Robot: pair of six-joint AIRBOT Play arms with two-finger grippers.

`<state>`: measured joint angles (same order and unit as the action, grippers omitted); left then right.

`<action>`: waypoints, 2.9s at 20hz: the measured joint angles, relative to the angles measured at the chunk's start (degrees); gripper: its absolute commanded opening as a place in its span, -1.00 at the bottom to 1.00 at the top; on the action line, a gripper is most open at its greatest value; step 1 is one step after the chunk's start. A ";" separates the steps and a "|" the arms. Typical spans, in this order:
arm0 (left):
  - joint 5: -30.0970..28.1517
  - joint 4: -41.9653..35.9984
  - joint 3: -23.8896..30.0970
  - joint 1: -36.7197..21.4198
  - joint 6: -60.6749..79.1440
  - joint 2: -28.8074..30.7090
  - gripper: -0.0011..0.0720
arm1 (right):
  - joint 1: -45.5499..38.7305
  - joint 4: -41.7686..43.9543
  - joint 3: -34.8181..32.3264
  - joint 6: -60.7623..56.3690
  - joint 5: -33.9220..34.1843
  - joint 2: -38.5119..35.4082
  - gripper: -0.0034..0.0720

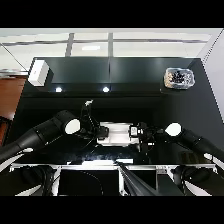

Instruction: Fold the box and place the chain.

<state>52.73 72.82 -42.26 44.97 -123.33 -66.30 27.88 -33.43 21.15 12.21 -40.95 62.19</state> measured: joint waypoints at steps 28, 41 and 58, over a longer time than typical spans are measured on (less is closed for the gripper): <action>-0.85 0.09 -2.58 3.34 -2.93 -1.68 0.13 | 0.00 -0.20 -0.02 -0.07 0.31 0.00 0.33; 6.23 8.17 -10.82 8.33 -5.92 -10.12 -0.22 | -0.02 -0.20 -0.02 -0.07 0.26 0.00 0.33; 9.66 10.75 -14.43 9.14 -10.05 -15.15 -0.49 | -0.02 -0.17 -0.02 -0.15 0.31 0.00 0.32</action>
<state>62.39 83.57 -56.69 54.11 -133.38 -81.45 27.86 -33.61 21.12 12.05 -40.64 62.19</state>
